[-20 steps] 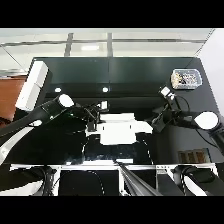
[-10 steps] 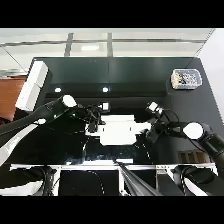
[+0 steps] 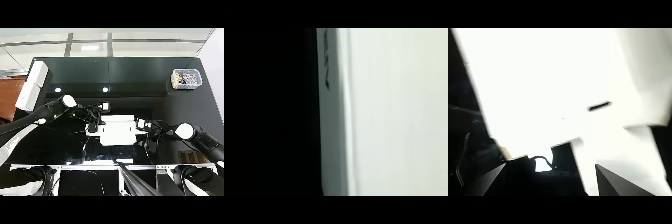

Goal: Fold the box and place the chain.

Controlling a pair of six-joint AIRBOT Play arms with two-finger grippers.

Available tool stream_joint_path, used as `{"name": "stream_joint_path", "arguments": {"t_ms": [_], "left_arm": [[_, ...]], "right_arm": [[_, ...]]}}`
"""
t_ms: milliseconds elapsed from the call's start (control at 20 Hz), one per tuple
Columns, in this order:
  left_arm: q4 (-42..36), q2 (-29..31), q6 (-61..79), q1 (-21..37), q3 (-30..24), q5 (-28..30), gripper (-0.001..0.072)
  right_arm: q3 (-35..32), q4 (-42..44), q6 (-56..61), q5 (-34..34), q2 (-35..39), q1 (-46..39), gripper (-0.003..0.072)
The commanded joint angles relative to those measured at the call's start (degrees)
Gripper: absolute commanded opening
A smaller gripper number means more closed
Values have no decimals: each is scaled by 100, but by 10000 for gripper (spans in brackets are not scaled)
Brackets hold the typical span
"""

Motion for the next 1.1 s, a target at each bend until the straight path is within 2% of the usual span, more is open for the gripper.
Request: {"name": "stream_joint_path", "arguments": {"t_ms": [0, 300, 500, 1050], "left_arm": [[-2, -2, 11, 2, 0, -57, 27], [-2, -4, 13, 2, 0, -87, 27], [-2, -7, 11, 2, 0, -127, 27], [-2, -66, 11, 2, 0, -133, 27]], "right_arm": [[-2, 433, -619, 188, -299, 26, 717], [-2, 901, -1467, -238, -363, 125, 716], [0, 2103, -1873, -146, -400, 125, 716], [190, 1655, -2144, -538, -400, 120, 715]]}}
